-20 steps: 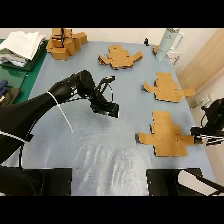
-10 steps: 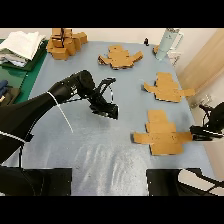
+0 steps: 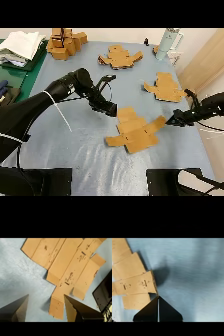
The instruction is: Fold the box.
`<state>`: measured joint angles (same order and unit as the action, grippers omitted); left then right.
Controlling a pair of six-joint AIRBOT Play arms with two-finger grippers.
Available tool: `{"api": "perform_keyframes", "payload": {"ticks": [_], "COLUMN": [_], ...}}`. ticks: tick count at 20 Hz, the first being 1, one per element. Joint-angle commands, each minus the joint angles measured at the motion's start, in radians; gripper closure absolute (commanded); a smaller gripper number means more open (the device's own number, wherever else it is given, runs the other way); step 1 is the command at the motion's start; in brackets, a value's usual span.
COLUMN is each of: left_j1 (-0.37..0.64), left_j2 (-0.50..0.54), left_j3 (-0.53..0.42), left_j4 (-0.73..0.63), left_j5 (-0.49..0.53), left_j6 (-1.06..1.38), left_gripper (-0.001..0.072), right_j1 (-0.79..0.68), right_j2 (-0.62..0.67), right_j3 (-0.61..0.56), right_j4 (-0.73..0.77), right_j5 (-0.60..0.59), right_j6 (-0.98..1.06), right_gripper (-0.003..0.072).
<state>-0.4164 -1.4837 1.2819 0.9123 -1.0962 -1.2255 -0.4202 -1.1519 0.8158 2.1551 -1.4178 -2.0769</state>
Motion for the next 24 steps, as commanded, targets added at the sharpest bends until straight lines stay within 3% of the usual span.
{"api": "perform_keyframes", "payload": {"ticks": [1, 3, 4, 5, 6, 12, 18, 23, 24], "left_j1": [0.058, 0.097, 0.113, 0.126, 0.138, 0.15, 0.15, 0.148, 0.148], "left_j2": [0.017, 0.019, 0.019, 0.019, 0.019, 0.019, 0.019, 0.018, 0.018], "left_j3": [0.0, -0.006, -0.013, -0.021, -0.029, -0.061, -0.154, -0.157, -0.157], "left_j4": [0.0, -0.001, -0.008, -0.023, -0.04, -0.09, -0.162, -0.188, -0.205], "left_j5": [-0.06, -0.095, -0.107, -0.113, -0.121, -0.138, -0.112, -0.077, -0.071], "left_j6": [0.03, 0.031, 0.031, 0.032, 0.032, 0.029, 0.028, 0.029, 0.032], "left_gripper": [0.0045, 0.0045, 0.0045, 0.0045, 0.0045, 0.0045, 0.0045, 0.0045, 0.0046], "right_j1": [0.092, 0.136, 0.147, 0.149, 0.148, 0.148, 0.185, 0.22, 0.23], "right_j2": [0.037, 0.087, 0.095, 0.091, 0.087, -0.037, -0.221, -0.265, -0.268], "right_j3": [-0.033, -0.09, -0.101, -0.1, -0.095, 0.057, 0.114, 0.113, 0.114], "right_j4": [0.114, 0.101, 0.078, 0.042, -0.001, -0.165, -0.037, 0.018, 0.014], "right_j5": [0.071, 0.183, 0.212, 0.24, 0.276, 0.284, 0.077, 0.069, 0.069], "right_j6": [0.034, 0.061, 0.061, 0.061, 0.066, 0.069, -0.042, -0.071, -0.071], "right_gripper": [0.0684, 0.0672, 0.0586, 0.0352, 0.0246, 0.0245, 0.0245, 0.0254, 0.031]}}
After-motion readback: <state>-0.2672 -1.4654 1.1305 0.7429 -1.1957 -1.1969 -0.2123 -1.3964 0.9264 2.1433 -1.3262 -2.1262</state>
